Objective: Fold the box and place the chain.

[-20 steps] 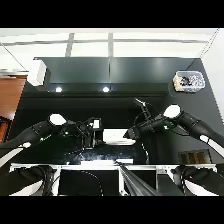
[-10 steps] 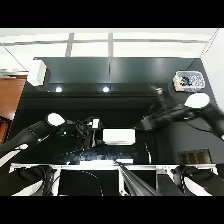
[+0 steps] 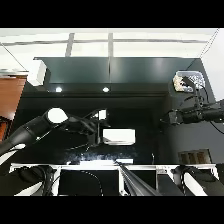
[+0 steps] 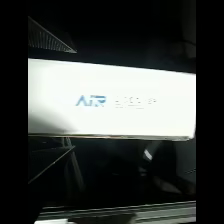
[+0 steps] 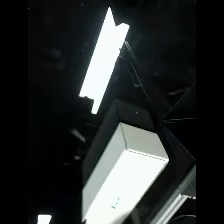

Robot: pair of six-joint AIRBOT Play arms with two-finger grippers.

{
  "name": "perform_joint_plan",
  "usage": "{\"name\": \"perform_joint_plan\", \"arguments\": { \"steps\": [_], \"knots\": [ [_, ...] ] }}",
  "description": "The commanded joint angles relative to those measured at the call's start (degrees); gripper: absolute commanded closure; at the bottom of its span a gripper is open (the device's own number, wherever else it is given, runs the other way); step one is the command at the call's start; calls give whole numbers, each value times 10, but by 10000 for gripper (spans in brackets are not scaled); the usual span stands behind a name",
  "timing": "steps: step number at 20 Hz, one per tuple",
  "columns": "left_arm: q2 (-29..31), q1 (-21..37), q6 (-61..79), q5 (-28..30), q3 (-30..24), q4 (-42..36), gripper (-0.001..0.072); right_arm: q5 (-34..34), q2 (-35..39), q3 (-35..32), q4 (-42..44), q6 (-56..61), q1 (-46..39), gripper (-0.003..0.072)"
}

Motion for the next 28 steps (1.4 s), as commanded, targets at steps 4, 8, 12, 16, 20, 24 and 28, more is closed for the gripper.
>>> {"name": "perform_joint_plan", "arguments": {
  "steps": [4, 8, 12, 16, 20, 24, 28],
  "knots": [
    [-101, -66, -78, 11, 77, 15, -6, -5, 4, 0, -6, 2, -11, 675],
    [-106, -66, -78, 10, 77, 30, -6, -8, 4, 0, -6, 2, -11, 675],
    [-106, -66, -77, 10, 77, 34, -6, -12, 4, 0, -6, 2, -11, 675],
    [-106, -71, -77, 12, 77, 54, -7, -13, 4, 0, -6, 2, -11, 675],
    [-109, -109, -78, 54, 75, 112, -7, -17, 4, 0, -6, 2, -11, 675],
    [-132, -134, -78, 104, 75, 119, -7, -17, 4, 0, -6, 2, -11, 675],
    [-148, -141, -122, 115, 76, 120, 186, -17, 4, 0, -6, 2, -11, 675]
  ]
}}
